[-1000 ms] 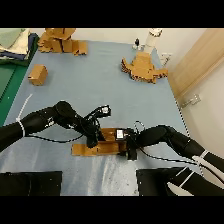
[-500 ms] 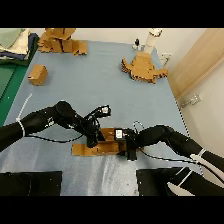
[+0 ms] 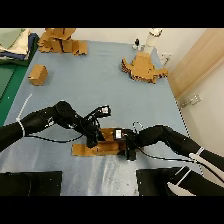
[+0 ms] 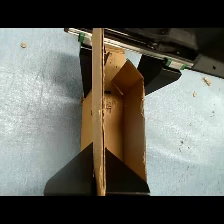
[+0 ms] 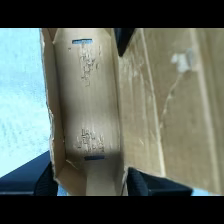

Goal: Fold the box.

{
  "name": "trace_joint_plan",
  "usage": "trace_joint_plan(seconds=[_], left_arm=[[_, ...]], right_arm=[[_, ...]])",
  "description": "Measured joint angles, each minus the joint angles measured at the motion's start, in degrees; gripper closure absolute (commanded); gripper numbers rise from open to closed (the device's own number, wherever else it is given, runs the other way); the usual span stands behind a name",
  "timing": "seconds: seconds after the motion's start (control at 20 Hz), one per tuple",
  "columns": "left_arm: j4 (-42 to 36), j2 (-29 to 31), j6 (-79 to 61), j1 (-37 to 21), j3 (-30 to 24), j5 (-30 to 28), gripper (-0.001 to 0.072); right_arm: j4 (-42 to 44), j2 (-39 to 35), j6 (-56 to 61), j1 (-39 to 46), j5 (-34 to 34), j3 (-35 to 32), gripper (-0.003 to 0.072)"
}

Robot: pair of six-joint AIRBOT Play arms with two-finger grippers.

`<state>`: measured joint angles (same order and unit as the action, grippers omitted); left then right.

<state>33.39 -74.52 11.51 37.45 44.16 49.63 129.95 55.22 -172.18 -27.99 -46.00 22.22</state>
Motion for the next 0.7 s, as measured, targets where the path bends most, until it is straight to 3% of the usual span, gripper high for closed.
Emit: trace_joint_plan(seconds=[0.35, 0.4, 0.45, 0.7], left_arm=[[0.02, 0.00, 0.00, 0.00, 0.00, 0.00, 0.0696], [0.00, 0.00, 0.00, 0.00, 0.00, 0.00, 0.0696], [0.00, 0.00, 0.00, 0.00, 0.00, -0.02, 0.0696], [0.02, 0.00, 0.00, 0.00, 0.00, 0.04, 0.0696]], right_arm=[[-0.02, 0.48, 0.00, 0.00, 0.07, 0.00, 0.0188], [-0.02, 0.50, 0.00, 0.00, 0.07, 0.00, 0.0199], [-0.02, 0.50, 0.00, 0.00, 0.07, 0.00, 0.0257], [-0.17, 0.50, 0.02, 0.00, -0.20, 0.00, 0.0258]])
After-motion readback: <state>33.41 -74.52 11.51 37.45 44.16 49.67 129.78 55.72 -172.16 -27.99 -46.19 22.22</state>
